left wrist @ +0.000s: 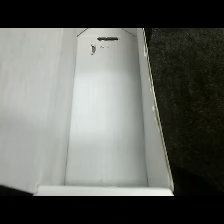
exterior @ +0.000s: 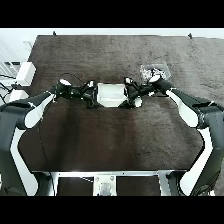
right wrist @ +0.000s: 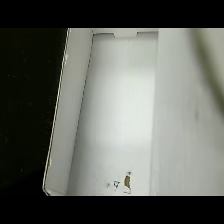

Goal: Fold the box and place the chain.

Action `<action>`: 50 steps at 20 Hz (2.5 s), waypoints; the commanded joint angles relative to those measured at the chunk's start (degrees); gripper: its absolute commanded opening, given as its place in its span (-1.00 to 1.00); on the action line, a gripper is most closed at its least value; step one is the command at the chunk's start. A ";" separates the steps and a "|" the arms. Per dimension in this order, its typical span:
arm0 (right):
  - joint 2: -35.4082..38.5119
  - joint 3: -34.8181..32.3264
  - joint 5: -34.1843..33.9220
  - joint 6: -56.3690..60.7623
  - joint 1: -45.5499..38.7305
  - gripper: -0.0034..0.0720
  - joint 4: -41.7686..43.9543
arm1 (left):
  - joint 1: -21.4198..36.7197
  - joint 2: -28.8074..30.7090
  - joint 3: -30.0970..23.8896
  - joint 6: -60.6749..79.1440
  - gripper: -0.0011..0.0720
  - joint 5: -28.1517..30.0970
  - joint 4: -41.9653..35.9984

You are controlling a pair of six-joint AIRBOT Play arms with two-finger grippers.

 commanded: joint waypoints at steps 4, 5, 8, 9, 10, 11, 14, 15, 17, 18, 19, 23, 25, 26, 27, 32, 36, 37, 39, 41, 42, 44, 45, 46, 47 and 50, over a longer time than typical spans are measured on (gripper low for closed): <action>-0.04 -0.02 -0.02 0.00 0.04 0.65 0.02 | 0.00 -0.02 0.00 0.00 -0.02 0.00 0.00; -0.04 -0.02 -0.02 0.00 0.04 0.65 0.04 | 0.00 -0.02 0.00 0.00 -0.02 0.02 0.00; -0.04 -0.02 -0.02 0.00 0.04 0.65 0.17 | 0.00 -0.02 0.00 0.00 -0.02 0.02 -0.02; -0.04 -0.02 -0.02 0.00 0.04 0.65 0.17 | 0.00 -0.02 0.00 0.00 -0.02 0.00 -0.02; -0.04 -0.02 -0.02 0.00 0.04 0.65 0.20 | 0.00 -0.02 0.00 0.00 -0.02 0.02 -0.02; -0.04 -0.02 -0.02 0.00 0.07 0.65 0.24 | 0.00 -0.02 0.00 0.00 -0.02 0.02 0.00; -0.04 -0.02 -0.02 0.00 0.04 0.65 0.59 | 0.00 -0.02 0.00 0.00 -0.02 0.02 -0.02; -0.04 -0.02 -0.02 0.02 0.04 0.65 0.61 | 0.00 -0.02 0.00 0.00 -0.02 0.00 -0.02; -0.04 -0.02 -0.02 0.00 0.04 0.65 0.59 | 0.00 -0.02 0.00 0.00 -0.02 0.02 -0.02; -0.04 -0.02 -0.02 0.00 0.04 0.65 0.61 | 0.00 -0.02 0.00 0.00 -0.02 0.02 0.00; -0.04 -0.02 -0.02 0.00 0.04 0.65 0.59 | 0.00 -0.02 0.00 0.00 -0.02 0.00 0.00; -0.04 -0.02 -0.02 0.00 0.04 0.65 0.59 | 0.00 -0.02 0.00 0.00 -0.02 0.02 -0.02; -0.04 -0.02 -0.02 0.00 0.04 0.65 0.61 | 0.00 -0.02 0.00 0.00 -0.02 0.02 -0.02; -0.04 -0.02 -0.02 0.00 0.07 0.65 0.61 | 0.00 -0.02 0.00 0.00 -0.02 0.02 -0.02; -0.04 -0.02 -0.02 0.02 0.07 0.65 0.59 | 0.00 -0.02 0.00 0.00 -0.02 0.00 -0.02; -0.02 0.00 0.87 0.00 0.00 0.65 0.57 | 0.00 -0.02 0.00 0.00 -0.02 0.00 0.00; 0.35 0.17 1.07 0.00 -0.61 1.00 -0.50 | 0.00 -0.02 0.00 -0.04 -0.02 0.00 0.00; 0.63 0.20 1.05 1.20 -0.81 1.00 -1.49 | 0.00 -0.02 0.00 -0.09 -0.02 -0.02 0.00; 1.77 0.24 1.01 4.44 -1.25 1.00 -4.24 | 0.00 -0.02 0.00 -0.22 -0.02 -0.02 0.00; 3.17 0.24 1.01 7.34 -2.08 1.00 -7.91 | 0.00 -0.02 0.00 -0.20 -0.02 0.00 0.00; 3.93 0.24 1.01 8.35 -2.75 1.00 -9.27 | 0.00 -0.02 0.00 -0.20 -0.02 0.00 0.00; 5.42 0.22 1.03 9.97 -4.46 1.00 -9.99 | 0.00 -0.02 0.00 -0.20 -0.02 0.02 0.00; 6.27 0.22 1.05 10.25 -5.51 1.00 -9.99 | 0.00 -0.02 0.00 -0.20 -0.02 0.02 0.00; 7.15 0.22 1.05 11.06 -6.45 1.00 -9.94 | 0.00 -0.02 0.00 -0.20 -0.02 0.04 0.00; 8.20 0.22 1.05 12.07 -7.43 1.00 -9.94 | 0.00 -0.02 0.00 -0.22 -0.02 0.04 0.00; 11.50 0.22 1.36 15.72 -9.84 1.00 -9.64 | 0.00 -0.02 0.00 -0.20 -0.02 0.17 0.02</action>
